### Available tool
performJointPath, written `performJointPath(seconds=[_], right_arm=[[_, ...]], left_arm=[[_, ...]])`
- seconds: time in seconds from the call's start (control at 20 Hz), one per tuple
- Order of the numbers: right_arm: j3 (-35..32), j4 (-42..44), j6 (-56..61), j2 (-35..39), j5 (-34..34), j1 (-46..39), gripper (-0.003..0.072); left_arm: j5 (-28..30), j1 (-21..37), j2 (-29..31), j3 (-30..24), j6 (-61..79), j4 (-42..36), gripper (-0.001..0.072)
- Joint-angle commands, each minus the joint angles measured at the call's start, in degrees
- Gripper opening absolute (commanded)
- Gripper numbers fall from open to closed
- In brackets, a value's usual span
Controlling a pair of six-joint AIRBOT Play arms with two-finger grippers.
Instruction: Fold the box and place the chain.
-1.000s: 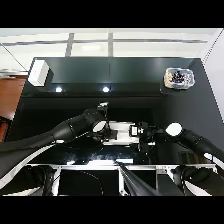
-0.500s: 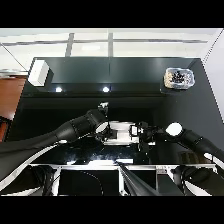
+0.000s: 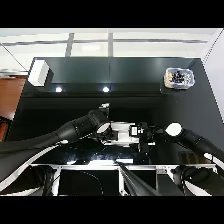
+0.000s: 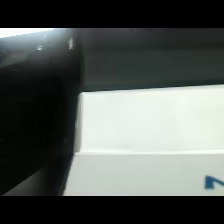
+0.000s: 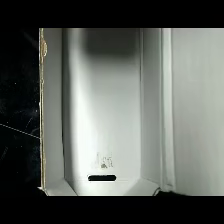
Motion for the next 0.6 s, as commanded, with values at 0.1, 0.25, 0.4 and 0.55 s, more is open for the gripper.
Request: performJointPath(seconds=[0.1,0.25,0.4,0.55], right_arm=[[-0.02,0.02,0.09,-0.04,0.00,0.04,0.0465],[-0.02,0.02,0.09,-0.04,0.00,0.04,0.0466],[-0.02,0.02,0.09,-0.04,0.00,0.04,0.0466],[-0.02,0.02,0.09,-0.04,0.00,0.04,0.0466]], left_arm=[[-1.64,0.02,0.04,1.07,-0.87,2.56,0.0360],[-1.57,0.02,-0.11,1.07,-0.92,2.56,0.0352],[-1.36,0.02,-1.60,1.07,-0.92,1.64,0.0351],[-1.51,0.00,-2.40,1.07,-0.96,0.52,0.0352]])
